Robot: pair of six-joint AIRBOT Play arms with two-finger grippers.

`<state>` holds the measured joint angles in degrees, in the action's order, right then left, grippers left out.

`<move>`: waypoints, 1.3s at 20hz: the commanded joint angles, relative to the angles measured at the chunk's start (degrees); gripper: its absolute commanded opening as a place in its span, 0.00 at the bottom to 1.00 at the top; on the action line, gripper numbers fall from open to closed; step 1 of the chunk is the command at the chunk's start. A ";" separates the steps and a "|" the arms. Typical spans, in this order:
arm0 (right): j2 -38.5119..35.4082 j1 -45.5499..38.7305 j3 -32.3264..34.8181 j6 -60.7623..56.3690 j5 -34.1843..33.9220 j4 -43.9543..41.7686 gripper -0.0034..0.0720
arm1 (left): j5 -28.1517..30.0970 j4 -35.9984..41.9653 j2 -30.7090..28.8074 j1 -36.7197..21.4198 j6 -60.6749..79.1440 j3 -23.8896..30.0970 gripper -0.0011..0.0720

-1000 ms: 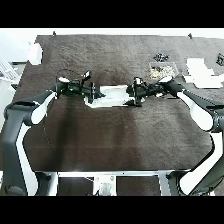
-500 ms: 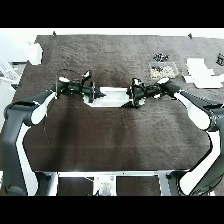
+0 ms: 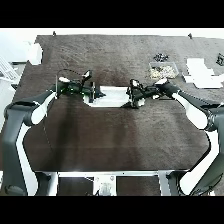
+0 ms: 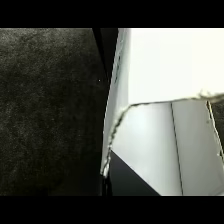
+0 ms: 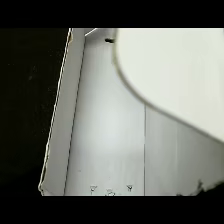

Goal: Fold the box and place the chain.

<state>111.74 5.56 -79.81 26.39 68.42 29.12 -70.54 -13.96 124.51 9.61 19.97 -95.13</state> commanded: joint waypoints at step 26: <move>0.07 0.55 -2.78 -0.63 -0.85 4.59 0.91 | 0.11 0.00 0.00 -0.04 0.02 -0.07 0.04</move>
<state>111.77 6.17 -81.60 25.85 67.83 32.77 -70.43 -13.93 124.51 9.63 19.99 -95.13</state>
